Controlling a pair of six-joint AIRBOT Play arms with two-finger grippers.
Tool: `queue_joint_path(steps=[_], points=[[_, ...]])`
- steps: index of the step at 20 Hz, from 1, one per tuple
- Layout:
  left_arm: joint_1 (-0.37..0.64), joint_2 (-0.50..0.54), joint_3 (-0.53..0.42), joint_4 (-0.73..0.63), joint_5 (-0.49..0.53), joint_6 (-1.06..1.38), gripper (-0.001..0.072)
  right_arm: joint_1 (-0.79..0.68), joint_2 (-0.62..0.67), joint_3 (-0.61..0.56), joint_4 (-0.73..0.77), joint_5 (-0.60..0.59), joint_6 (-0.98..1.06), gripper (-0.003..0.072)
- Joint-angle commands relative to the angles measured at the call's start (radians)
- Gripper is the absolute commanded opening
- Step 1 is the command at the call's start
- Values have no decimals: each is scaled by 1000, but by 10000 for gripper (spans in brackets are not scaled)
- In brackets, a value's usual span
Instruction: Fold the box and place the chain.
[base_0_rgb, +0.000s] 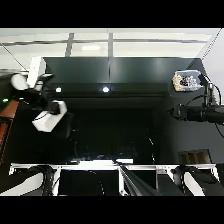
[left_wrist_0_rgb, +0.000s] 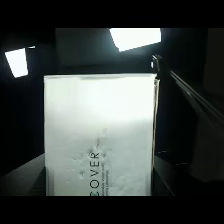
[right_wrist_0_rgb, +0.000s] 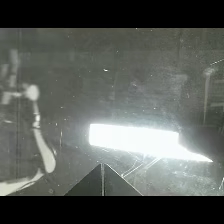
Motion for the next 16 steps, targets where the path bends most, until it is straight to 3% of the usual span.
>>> queue_joint_path(steps=[1,4,7,12,16], points=[[259,28,-46,45,-25,-48,274,0,1,0,-1,-9,-1,16],[407,31,-45,43,-14,9,276,0,1,0,-1,-19,0,16],[469,31,-46,44,74,31,276,0,1,0,-1,-28,0,16],[411,31,-46,9,274,207,293,0,1,0,0,-48,5,16],[373,15,-46,45,366,222,292,0,1,0,0,-47,48,16]])
